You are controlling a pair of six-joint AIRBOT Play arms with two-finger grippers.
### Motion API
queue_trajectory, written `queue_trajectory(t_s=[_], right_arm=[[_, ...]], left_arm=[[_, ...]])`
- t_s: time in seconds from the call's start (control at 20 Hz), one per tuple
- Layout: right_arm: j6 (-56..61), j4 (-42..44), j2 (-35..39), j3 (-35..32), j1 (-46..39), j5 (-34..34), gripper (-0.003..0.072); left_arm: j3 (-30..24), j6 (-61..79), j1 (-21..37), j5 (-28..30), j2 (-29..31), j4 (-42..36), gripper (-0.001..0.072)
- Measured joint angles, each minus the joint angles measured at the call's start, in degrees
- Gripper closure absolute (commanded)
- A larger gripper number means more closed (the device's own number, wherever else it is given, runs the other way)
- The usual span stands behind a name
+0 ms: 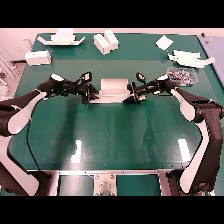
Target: Fold the box and place the chain.
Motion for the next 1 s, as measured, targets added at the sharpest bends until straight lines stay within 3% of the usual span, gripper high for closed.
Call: queue_trajectory(t_s=[0.2,0.3,1.0], right_arm=[[0.1,0.1,0.0,0.0,0.0,-0.2,0.0212],[0.1,0.1,0.0,0.0,0.0,-0.2,0.0212],[-0.2,-0.2,0.0,0.0,0.0,0.2,0.0212]], left_arm=[[0.0,0.2,-0.2,1.1,0.0,0.1,0.0470],[0.0,0.3,-0.3,1.4,0.0,-0.2,0.0528],[0.0,1.8,-3.0,2.0,-0.1,-1.6,0.0527]])
